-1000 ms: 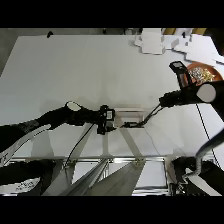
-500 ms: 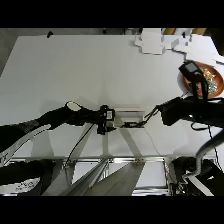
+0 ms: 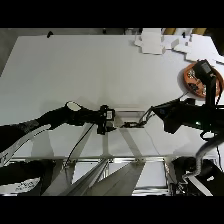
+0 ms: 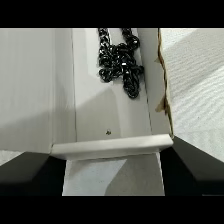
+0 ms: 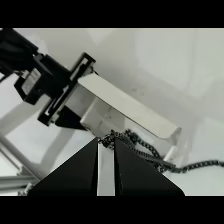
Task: Fold the box and place the chain.
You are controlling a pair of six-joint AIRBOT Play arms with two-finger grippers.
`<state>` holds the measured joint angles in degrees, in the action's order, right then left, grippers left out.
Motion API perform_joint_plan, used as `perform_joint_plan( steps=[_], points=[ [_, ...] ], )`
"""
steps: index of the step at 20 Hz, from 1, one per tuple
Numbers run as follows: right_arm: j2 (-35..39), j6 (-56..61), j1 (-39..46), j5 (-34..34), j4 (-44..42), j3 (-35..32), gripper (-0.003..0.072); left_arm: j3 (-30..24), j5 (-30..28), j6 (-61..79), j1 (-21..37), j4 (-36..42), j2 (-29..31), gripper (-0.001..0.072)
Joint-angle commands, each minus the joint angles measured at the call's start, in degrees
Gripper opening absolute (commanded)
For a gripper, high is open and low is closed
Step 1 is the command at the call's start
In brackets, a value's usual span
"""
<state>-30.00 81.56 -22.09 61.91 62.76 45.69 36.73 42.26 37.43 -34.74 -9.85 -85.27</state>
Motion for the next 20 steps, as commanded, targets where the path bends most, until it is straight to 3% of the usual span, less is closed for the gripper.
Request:
perform_joint_plan(
  steps=[1, 5, 8, 13, 20],
  points=[
    [-0.6, -1.1, -0.1, -3.3, -2.4, 0.1, 0.0019, 0.0, 0.0, 0.0, 0.0, 0.0, 0.0, 0.0214],
    [-2.4, -5.6, -0.3, -5.2, -9.5, 0.1, 0.0019, 0.0, 0.0, 0.0, 0.0, 0.0, 0.0, 0.0214],
    [-4.4, -5.6, -3.8, -6.1, -9.0, 0.1, 0.0019, 0.0, 0.0, 0.0, 0.0, 0.0, 0.0, 0.0214],
    [-10.1, -3.4, -10.9, -8.2, -1.4, 0.1, 0.0019, 0.0, 0.0, 0.0, 0.0, 0.0, 0.0, 0.0214],
    [-19.4, -3.4, -11.5, -3.8, 2.8, 0.0, 0.0026, 0.0, 0.0, 0.0, 0.0, 0.0, 0.0, 0.0214]
  ],
)
